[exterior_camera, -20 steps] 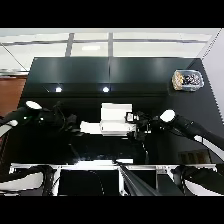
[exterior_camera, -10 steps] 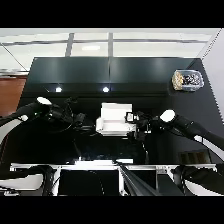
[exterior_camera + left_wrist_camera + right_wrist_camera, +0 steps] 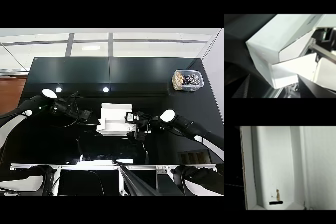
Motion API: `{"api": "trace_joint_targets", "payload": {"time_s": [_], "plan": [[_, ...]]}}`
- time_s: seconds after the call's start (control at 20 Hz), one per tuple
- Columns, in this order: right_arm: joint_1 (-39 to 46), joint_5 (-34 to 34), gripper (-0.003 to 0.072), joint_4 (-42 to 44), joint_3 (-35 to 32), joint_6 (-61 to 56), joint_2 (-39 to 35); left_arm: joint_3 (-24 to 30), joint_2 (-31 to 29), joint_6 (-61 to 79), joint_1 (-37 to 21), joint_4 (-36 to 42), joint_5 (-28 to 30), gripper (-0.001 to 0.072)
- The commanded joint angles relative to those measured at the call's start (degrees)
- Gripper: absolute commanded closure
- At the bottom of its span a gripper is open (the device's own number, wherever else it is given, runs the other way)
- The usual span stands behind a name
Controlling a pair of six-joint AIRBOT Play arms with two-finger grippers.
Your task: Fold the box and place the chain.
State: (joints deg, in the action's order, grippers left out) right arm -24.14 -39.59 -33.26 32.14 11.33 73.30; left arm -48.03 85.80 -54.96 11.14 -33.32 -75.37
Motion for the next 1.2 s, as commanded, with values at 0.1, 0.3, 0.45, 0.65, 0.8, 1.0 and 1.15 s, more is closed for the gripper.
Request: {"api": "trace_joint_targets", "payload": {"time_s": [0.1, 0.3, 0.45, 0.65, 0.8, 1.0, 1.15], "plan": [[0.0, 0.0, 0.0465, 0.0, 0.0, 0.0, 0.0, -5.0, 0.0, -11.5, 5.4, -8.5, 0.5, 0.0138], [0.0, 0.2, 0.0465, 0.1, 0.0, -0.2, 0.0, -6.1, -0.1, -19.1, 8.7, -8.8, 4.3, 0.0138], [0.0, 0.2, 0.0465, 0.1, 0.0, -0.2, 0.0, -8.0, -0.1, -23.0, 11.4, -13.8, 5.1, 0.0161], [0.0, 0.2, 0.0464, 0.1, 0.0, -0.2, 0.0, -11.0, -0.2, -29.9, 14.9, -22.6, 5.1, 0.0161], [0.0, 0.2, 0.0465, 0.1, 0.0, -0.2, 0.0, -12.5, -0.2, -32.3, 16.7, -23.0, 5.1, 0.0161], [0.0, 0.3, 0.0464, 0.1, 0.0, -0.2, 0.0, -12.9, -0.2, -34.1, 17.3, -23.1, 4.1, 0.0161], [0.0, 0.2, 0.0465, 0.1, 0.0, -0.2, 0.0, -13.0, -0.3, -37.0, 17.3, -23.0, 4.2, 0.0162]]}}
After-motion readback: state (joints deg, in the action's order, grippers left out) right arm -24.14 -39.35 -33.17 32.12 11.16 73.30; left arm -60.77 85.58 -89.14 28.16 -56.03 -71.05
